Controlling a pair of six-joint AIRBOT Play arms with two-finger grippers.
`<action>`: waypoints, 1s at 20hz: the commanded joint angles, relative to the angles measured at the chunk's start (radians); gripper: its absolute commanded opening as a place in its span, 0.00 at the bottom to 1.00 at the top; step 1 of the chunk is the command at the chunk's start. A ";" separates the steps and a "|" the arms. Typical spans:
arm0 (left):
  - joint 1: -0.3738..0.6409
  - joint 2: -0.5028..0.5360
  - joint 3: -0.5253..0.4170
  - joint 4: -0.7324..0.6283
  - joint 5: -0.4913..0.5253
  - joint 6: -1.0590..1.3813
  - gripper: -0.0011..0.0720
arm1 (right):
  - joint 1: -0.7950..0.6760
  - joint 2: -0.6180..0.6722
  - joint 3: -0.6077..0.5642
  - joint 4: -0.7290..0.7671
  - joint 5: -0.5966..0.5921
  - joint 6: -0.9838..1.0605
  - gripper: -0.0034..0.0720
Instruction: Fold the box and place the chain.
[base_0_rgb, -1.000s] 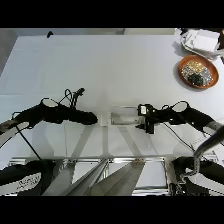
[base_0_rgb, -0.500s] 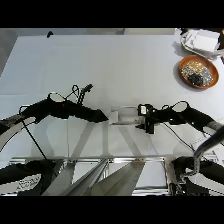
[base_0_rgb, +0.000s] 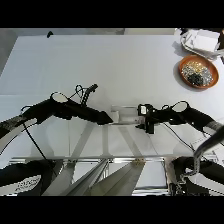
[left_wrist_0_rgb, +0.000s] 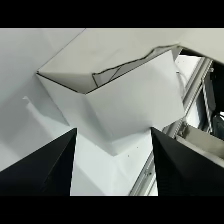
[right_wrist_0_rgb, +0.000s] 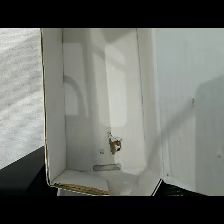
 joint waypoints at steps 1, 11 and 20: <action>-0.035 0.001 0.013 -0.002 0.076 -0.027 0.72 | 0.000 0.001 0.000 0.000 0.000 0.000 0.44; -0.144 -0.014 0.153 0.367 0.119 -0.428 0.71 | 0.000 0.001 0.000 0.000 0.000 0.000 0.44; -0.246 -0.050 0.301 0.626 0.093 -0.708 0.71 | 0.000 0.001 0.000 0.000 0.000 0.000 0.44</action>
